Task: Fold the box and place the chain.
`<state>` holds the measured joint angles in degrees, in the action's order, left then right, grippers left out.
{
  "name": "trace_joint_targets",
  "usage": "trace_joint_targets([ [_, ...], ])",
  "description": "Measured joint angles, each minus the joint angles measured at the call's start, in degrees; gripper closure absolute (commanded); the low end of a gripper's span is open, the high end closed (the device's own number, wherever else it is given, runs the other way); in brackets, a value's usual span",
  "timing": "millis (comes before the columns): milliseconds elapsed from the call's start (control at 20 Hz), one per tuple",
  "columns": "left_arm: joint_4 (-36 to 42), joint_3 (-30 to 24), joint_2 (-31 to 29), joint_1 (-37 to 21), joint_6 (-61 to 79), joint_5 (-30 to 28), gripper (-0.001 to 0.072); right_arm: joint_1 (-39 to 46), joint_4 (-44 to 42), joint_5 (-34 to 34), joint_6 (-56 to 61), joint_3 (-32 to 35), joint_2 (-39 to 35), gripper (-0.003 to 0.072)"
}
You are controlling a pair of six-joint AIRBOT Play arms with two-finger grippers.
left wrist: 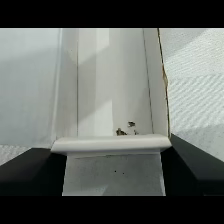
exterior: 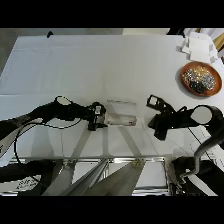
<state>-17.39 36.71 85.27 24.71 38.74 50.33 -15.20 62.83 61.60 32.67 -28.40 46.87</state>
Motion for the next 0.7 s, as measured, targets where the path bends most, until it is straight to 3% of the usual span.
trace_joint_targets([
  [50, 0.0, 0.0, 0.0, 0.0, 0.0, 0.0, 0.0458, 0.1, 1.0, -0.9, -2.2, 1.0, -0.1, 0.0297],
  [100, 0.0, 0.0, 0.0, 0.0, 0.0, 0.0, 0.0458, 0.1, 1.2, -2.6, -5.6, 2.3, -0.2, 0.0523],
  [150, 0.0, 0.0, 0.0, 0.0, 0.0, 0.0, 0.0458, 0.1, 1.0, -4.5, -9.4, 3.3, -0.2, 0.0668],
  [300, 0.0, 0.0, 0.0, 0.0, 0.0, 0.0, 0.0458, 0.2, -2.7, -8.9, -20.7, 5.2, -0.3, 0.0648],
  [400, 0.0, 0.0, 0.0, 0.0, 0.0, 0.0, 0.0458, 0.2, -7.4, -12.2, -27.5, 5.8, 0.3, 0.0523],
  [700, 0.0, 0.0, 0.0, 0.0, 0.0, 0.0, 0.0458, -1.2, -19.6, -18.8, -40.3, 6.3, 6.8, 0.0530],
])
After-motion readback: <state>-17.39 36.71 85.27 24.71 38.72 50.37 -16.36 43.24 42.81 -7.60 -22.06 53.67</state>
